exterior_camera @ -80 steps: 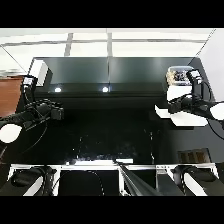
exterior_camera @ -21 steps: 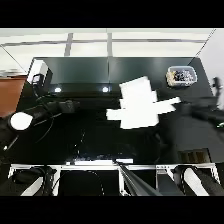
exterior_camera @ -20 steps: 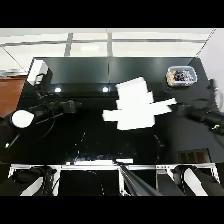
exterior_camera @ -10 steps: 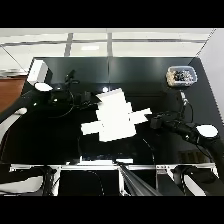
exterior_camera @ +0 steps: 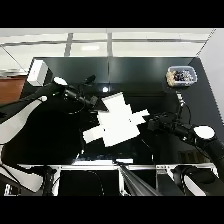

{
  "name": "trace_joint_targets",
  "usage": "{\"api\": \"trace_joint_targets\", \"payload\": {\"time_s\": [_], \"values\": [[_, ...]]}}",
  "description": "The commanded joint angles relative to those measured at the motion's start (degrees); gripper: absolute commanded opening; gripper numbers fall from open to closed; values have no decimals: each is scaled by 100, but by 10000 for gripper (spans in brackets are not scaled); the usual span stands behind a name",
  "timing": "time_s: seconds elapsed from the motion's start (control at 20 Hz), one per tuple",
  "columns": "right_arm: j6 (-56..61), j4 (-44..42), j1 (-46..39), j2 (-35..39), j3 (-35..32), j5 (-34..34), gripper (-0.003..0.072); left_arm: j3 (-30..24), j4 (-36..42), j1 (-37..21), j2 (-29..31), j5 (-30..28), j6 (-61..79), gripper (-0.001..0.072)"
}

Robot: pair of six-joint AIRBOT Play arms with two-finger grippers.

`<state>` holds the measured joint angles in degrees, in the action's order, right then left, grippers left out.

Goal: Fold the box and place the chain.

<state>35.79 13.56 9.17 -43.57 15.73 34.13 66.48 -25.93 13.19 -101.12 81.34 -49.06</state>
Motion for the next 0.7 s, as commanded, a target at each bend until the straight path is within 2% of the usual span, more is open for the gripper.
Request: {"api": "trace_joint_targets", "payload": {"time_s": [0.0,0.1,0.25,0.35,0.45,0.65], "values": [[4,-7,13,7,-4,-9,15,363,-1086,125,-168,448,278,484],[4,-4,13,7,-2,-7,15,404,-1259,197,-168,245,275,410],[4,-4,13,7,-4,-7,15,422,-1237,227,-168,-11,240,407],[7,-7,13,7,-4,-7,15,474,-1235,129,-166,140,210,419],[7,-7,13,7,-4,-7,15,546,-1237,-39,-144,437,44,514],[7,-7,13,7,-2,-7,15,505,-1290,-424,166,710,-210,516]]}}
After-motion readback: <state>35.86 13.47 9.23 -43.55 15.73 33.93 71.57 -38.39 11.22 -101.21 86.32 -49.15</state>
